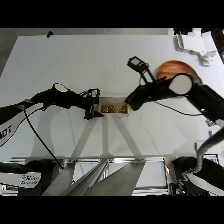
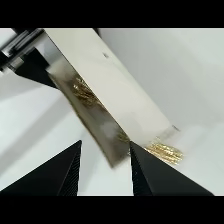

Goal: Fold the box and place the chain.

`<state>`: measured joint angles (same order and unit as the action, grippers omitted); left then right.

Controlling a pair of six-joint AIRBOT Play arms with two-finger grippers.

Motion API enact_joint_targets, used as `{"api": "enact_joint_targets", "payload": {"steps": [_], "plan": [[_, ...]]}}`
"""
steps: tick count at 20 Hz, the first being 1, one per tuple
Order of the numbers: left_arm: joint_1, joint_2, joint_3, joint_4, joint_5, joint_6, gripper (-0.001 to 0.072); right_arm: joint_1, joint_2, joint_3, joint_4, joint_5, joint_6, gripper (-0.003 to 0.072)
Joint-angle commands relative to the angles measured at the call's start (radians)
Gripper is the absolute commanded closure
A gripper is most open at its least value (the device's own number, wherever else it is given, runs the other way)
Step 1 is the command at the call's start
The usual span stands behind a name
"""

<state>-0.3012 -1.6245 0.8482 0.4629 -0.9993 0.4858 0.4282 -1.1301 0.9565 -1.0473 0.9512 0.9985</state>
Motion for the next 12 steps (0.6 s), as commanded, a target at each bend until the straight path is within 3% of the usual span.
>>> {"api": "enact_joint_targets", "payload": {"steps": [1, 3, 5, 12], "plan": [[0.0, 0.001, 0.0, 0.0, 0.001, 0.0, 0.0561, -0.176, 0.05, -0.09, 0.003, 0.032, -0.388, 0.0332], [0.0, 0.001, 0.0, 0.0, 0.0, 0.0, 0.0561, -0.226, 0.014, -0.146, 0.036, 0.017, -0.659, 0.0328], [0.0, 0.001, 0.0, 0.0, 0.0, 0.0, 0.0561, -0.235, -0.041, -0.174, 0.084, 0.012, -0.88, 0.0201], [0.0, 0.001, 0.0, 0.0, 0.0, 0.0, 0.0561, -0.234, -0.282, -0.175, 0.484, -0.002, -1.33, 0.0207]]}}
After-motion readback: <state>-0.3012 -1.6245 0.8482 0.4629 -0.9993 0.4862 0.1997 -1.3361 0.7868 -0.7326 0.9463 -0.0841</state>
